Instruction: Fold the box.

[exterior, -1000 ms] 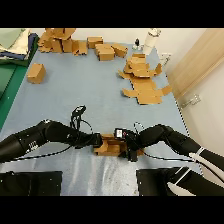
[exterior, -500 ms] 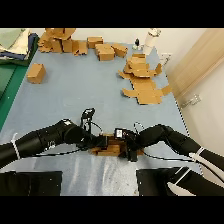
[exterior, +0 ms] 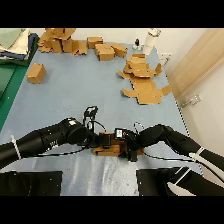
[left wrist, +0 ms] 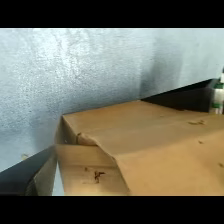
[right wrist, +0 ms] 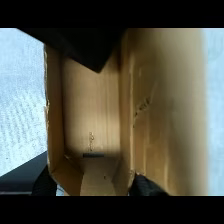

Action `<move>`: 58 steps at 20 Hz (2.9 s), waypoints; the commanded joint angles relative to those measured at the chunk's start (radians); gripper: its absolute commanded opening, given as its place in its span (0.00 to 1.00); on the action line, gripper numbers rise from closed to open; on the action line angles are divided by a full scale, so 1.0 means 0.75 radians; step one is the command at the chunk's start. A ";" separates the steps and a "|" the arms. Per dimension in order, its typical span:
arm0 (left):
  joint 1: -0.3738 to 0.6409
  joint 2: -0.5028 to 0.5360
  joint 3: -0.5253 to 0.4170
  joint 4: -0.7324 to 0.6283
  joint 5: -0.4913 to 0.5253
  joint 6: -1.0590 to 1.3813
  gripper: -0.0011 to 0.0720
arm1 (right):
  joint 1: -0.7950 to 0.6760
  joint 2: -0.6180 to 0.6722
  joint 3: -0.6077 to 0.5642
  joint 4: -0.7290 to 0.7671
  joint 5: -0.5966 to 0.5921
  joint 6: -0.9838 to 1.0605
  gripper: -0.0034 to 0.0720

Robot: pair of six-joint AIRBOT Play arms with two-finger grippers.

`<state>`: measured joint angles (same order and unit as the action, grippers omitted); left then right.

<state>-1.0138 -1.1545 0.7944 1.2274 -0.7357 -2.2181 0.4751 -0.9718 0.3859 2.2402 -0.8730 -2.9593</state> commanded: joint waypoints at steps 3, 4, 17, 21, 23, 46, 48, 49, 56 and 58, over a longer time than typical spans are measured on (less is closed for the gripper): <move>-0.001 0.076 0.058 0.046 -0.187 0.039 0.92 | 0.001 0.001 0.002 0.001 0.001 0.000 0.70; -0.001 0.102 0.058 0.046 -0.213 0.039 0.92 | 0.001 0.001 0.002 0.001 0.001 0.000 0.70; 0.194 0.552 -0.079 0.523 -0.747 -0.242 0.66 | 0.001 0.001 0.002 0.000 0.001 0.000 0.70; 0.329 0.520 -0.226 0.373 -0.479 -0.195 0.03 | 0.001 0.001 0.002 0.001 0.000 0.000 0.70; 0.332 0.478 -0.245 0.269 -0.356 -0.051 0.03 | 0.001 0.001 0.002 0.001 0.001 0.000 0.70; 0.337 0.131 -0.247 -0.017 -0.152 0.321 0.03 | 0.001 0.001 0.002 0.001 0.001 0.000 0.70; 0.369 0.108 -0.247 -0.020 -0.152 0.320 0.03 | 0.001 0.001 0.002 0.001 0.001 0.000 0.70; 0.388 0.098 -0.247 -0.031 -0.150 0.320 0.03 | 0.001 0.001 0.002 0.001 0.001 0.000 0.70; 0.390 0.093 -0.246 -0.518 -0.184 0.764 0.03 | 0.001 0.001 0.002 0.001 0.000 0.000 0.70; 0.369 0.094 -0.246 -0.620 -0.227 0.868 0.03 | 0.001 0.001 0.002 0.001 0.001 0.000 0.70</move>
<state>-0.7250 -1.0836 0.6102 0.9188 -0.8673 -1.7123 0.4751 -0.9718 0.3862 2.2402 -0.8730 -2.9593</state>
